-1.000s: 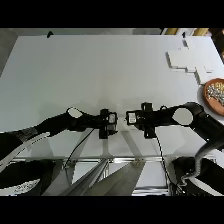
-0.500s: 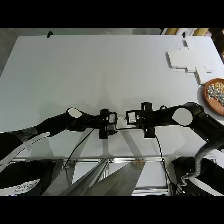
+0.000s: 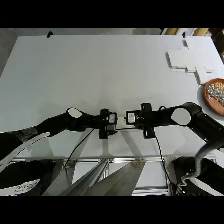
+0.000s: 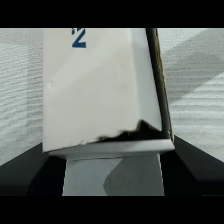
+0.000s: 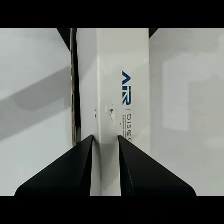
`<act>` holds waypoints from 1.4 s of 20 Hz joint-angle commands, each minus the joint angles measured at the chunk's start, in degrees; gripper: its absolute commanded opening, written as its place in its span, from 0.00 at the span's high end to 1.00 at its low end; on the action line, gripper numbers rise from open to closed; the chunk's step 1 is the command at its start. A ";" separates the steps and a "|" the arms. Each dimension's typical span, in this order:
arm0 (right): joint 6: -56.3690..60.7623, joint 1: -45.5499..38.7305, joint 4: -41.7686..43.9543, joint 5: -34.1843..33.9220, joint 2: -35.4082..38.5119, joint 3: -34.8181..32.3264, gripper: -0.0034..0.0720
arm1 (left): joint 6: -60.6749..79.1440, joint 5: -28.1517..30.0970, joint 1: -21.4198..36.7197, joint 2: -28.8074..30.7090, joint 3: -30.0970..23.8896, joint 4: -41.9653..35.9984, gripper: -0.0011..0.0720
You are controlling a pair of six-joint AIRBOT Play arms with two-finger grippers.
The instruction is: Fold the box and place the chain.
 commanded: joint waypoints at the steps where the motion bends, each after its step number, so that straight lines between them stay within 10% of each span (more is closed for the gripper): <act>1: -0.02 0.02 0.15 0.72 -0.57 -0.04 0.68 | -0.02 0.02 0.00 0.00 0.00 0.00 0.92; 5: -0.02 0.02 2.25 1.60 -0.55 -0.04 0.52 | -0.02 0.02 0.00 0.02 0.00 0.00 0.92; 20: 0.00 0.00 6.91 3.34 2.23 -0.02 0.51 | -0.02 0.02 0.00 0.00 0.00 0.00 0.92; 24: -0.02 -1.01 11.47 2.62 2.32 -0.02 0.93 | 0.00 0.02 0.00 0.00 0.00 0.00 0.92; 28: 0.02 -1.18 10.82 0.48 2.32 -0.02 0.93 | -0.02 0.02 0.00 0.00 0.00 0.00 0.92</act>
